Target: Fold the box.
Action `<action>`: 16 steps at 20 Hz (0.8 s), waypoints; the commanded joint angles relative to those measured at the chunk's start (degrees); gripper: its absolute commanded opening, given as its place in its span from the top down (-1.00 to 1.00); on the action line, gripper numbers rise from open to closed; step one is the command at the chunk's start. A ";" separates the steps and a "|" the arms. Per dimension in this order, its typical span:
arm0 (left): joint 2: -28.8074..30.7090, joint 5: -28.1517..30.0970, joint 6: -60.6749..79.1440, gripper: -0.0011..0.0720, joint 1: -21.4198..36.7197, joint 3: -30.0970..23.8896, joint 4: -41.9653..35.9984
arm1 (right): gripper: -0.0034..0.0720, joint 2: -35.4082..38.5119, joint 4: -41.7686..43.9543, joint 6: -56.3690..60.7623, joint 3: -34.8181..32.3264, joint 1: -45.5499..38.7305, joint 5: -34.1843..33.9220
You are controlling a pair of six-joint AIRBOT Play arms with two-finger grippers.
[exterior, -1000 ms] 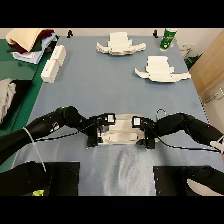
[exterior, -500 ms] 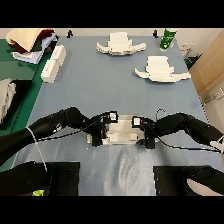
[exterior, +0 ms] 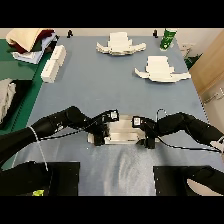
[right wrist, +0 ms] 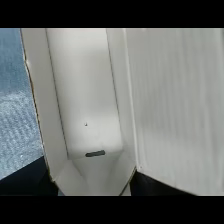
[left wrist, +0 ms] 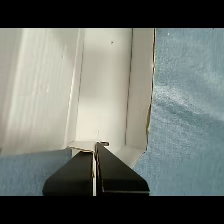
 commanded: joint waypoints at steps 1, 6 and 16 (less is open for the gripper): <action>0.42 -0.42 -3.98 0.93 0.09 0.07 7.93 | -0.27 -0.02 0.09 -0.04 -0.02 0.07 0.07; 4.20 -0.24 -11.63 0.93 0.09 0.07 18.69 | -0.27 -0.02 0.09 -0.07 -0.02 0.07 0.07; 6.97 -5.01 -11.98 -0.19 -0.04 0.04 17.22 | -0.27 -0.02 0.09 -0.04 -0.02 0.07 0.07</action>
